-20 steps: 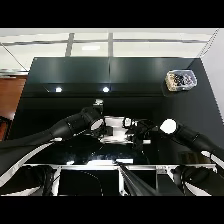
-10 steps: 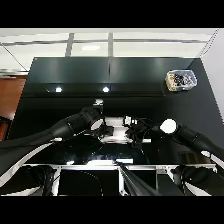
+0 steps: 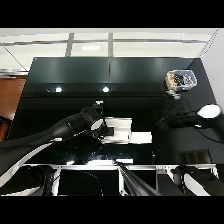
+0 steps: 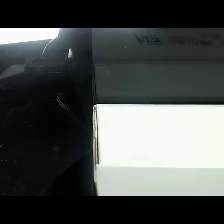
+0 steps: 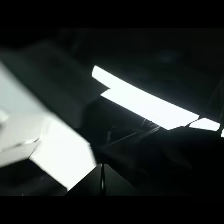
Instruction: Fold the box and place the chain.
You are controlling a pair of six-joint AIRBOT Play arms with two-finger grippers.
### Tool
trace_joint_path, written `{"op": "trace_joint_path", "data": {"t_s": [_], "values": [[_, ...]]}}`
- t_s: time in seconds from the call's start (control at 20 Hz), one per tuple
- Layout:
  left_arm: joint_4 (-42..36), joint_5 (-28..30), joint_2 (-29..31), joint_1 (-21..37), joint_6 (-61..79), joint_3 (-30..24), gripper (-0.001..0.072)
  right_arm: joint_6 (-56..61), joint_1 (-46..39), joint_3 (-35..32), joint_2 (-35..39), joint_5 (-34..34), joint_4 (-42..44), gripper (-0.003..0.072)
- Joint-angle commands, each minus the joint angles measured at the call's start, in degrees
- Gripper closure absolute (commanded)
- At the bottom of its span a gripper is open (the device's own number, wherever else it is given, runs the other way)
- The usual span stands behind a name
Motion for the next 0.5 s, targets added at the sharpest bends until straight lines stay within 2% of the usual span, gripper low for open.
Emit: {"op": "trace_joint_path", "data": {"t_s": [0.0,0.2,0.45], "values": [[0.11,0.09,-0.02,-0.02,-0.07,0.00,0.0679,20.74,-16.74,-0.94,-0.50,3.93,-2.95,0.0673],[0.13,0.09,-0.02,-0.02,-0.04,0.00,0.0679,21.97,-13.40,-4.28,-6.75,9.60,-2.47,0.0672],[0.13,0.07,-0.02,0.00,-0.04,0.00,0.0679,22.05,0.48,-5.25,-11.98,5.40,2.38,0.0673]]}}
